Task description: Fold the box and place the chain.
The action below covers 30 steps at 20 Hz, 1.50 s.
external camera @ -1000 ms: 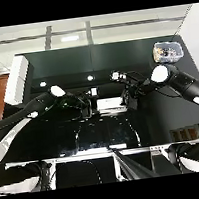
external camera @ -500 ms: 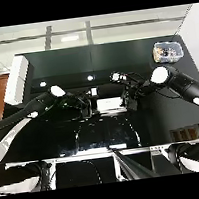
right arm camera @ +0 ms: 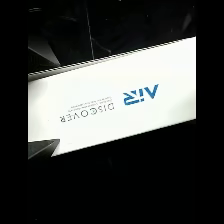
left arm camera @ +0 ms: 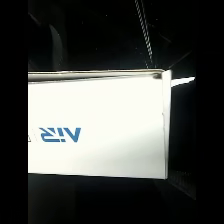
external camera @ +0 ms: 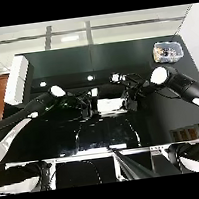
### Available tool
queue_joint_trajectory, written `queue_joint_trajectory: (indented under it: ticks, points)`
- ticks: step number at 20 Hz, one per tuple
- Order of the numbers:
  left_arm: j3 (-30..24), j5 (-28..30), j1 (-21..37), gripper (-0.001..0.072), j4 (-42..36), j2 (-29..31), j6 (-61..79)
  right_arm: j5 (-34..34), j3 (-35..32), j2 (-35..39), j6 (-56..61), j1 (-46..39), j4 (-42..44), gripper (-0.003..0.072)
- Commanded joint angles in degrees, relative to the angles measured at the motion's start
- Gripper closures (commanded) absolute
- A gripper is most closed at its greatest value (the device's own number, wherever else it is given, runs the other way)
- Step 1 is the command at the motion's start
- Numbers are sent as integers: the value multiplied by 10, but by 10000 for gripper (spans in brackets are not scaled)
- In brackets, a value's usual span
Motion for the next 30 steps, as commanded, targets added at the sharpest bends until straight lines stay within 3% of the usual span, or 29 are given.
queue_joint_trajectory:
  ticks: [1, 4, 5, 24, 26, 30]
  points:
    - [0, 3, 0, 226, 0, 0, -1, 2, 0, 0, -1, 2, 1, 156]
    - [0, 3, 0, 226, 0, 0, -1, 7, 0, 0, -1, 2, 1, 161]
    - [0, 3, 0, 226, 0, 0, -1, 7, 0, 0, -1, 2, 1, 205]
    - [1, 18, 1, 226, -22, 0, -7, -41, 10, 12, -1, 4, 6, 207]
    - [1, 18, 1, 226, -22, 0, -7, -31, 10, 12, 2, 10, 5, 404]
    - [1, 18, 1, 226, -22, 0, -7, -29, 10, 12, 6, 9, 3, 444]
